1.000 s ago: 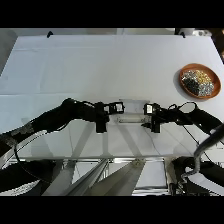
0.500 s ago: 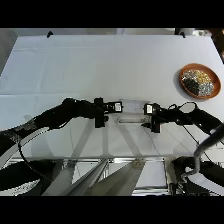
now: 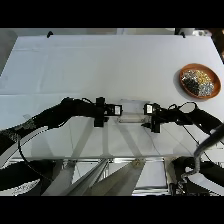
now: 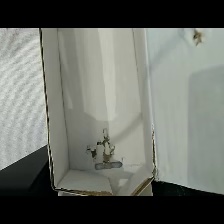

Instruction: Fold the box and place the chain.

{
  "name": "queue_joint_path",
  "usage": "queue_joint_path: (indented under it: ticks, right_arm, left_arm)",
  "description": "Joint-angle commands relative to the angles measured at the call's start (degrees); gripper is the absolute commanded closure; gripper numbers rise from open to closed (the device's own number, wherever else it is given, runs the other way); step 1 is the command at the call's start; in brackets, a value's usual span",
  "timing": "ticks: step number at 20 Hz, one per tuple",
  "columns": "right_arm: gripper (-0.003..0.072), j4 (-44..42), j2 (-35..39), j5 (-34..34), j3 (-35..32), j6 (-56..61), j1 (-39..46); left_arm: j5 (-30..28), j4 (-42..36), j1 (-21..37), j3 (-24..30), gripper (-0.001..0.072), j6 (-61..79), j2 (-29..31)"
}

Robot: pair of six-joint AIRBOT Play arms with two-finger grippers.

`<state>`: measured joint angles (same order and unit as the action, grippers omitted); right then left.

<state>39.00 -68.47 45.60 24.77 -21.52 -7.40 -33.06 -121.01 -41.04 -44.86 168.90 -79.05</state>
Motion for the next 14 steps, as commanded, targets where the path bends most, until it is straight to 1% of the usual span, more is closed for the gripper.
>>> queue_joint_path:
  ticks: [1, 3, 8, 10, 12, 14]
  right_arm:
    - [0.0249, 0.0, 0.0, 0.0, 0.0, 0.0, 0.0]
    - [0.0249, 0.0, 0.0, 0.0, 0.0, 0.0, 0.0]
    - [0.0249, 0.0, 0.0, 0.0, 0.0, 0.0, 0.0]
    - [0.0249, 0.0, 0.0, 0.0, 0.0, 0.0, 0.0]
    - [0.0249, 0.0, 0.0, 0.0, 0.0, 0.0, 0.0]
    - [0.0249, 0.0, 0.0, 0.0, 0.0, 0.0, 0.0]
  left_arm:
    - [4.2, -1.3, -2.0, 0.0, 0.0362, 0.6, -0.1]
    - [4.1, -1.3, -2.6, 0.0, 0.0362, 0.6, -0.3]
    - [-0.2, -1.3, -2.7, 0.0, 0.0365, 0.6, -0.5]
    - [-0.2, -1.4, -3.1, 0.0, 0.0372, 0.6, -0.5]
    - [-0.2, -1.6, -3.7, 0.0, 0.0396, 0.6, -0.5]
    - [-0.1, -1.7, -4.1, 0.0, 0.0396, 0.6, -0.5]
